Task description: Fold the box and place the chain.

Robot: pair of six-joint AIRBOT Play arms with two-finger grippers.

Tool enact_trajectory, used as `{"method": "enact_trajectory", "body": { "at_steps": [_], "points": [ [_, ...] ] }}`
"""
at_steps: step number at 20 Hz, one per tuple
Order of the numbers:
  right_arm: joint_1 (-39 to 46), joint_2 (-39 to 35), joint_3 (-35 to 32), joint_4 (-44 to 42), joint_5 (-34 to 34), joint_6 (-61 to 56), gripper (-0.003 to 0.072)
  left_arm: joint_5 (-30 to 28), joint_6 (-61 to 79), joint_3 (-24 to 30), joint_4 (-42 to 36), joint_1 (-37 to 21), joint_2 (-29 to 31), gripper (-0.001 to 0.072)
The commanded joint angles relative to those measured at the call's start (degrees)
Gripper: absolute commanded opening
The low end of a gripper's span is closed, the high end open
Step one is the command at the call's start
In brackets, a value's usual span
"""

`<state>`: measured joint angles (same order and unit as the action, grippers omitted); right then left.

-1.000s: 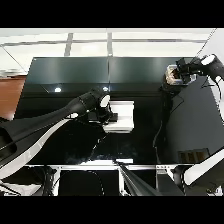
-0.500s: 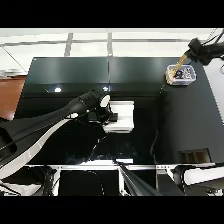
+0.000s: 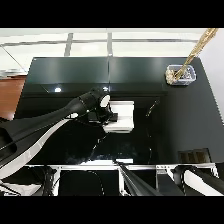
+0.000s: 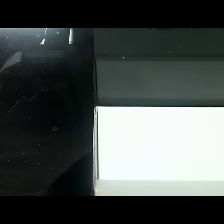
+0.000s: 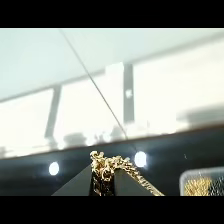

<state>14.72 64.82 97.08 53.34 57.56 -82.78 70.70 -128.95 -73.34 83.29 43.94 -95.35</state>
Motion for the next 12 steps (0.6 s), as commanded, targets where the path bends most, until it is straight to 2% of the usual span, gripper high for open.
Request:
{"method": "enact_trajectory", "body": {
  "at_steps": [1, 3, 6, 10, 12],
  "points": [
    [-0.11, -7.72, 0.17, -4.42, 3.45, 2.95, 0.0013, 0.24, 0.00, -0.02, 0.00, -0.02, 0.04, 0.0028],
    [-0.11, -10.34, 0.17, -9.90, 5.99, 3.21, 0.0013, 0.24, 0.00, -0.02, 0.00, -0.02, 0.04, 0.0028],
    [-0.13, -12.24, 0.15, -18.93, 14.82, 4.24, 0.0013, 0.15, 0.00, -0.02, 0.00, -0.02, 0.04, 0.0028],
    [-2.73, -12.48, -0.83, -20.98, 26.88, 8.46, 0.0013, 0.31, 0.00, -0.02, -0.02, -0.02, 0.04, 0.0028],
    [-6.54, -12.70, -3.63, -23.41, 29.83, 8.50, 0.0013, 0.31, 0.00, -0.02, -0.02, -0.02, 0.04, 0.0028]
  ]
}}
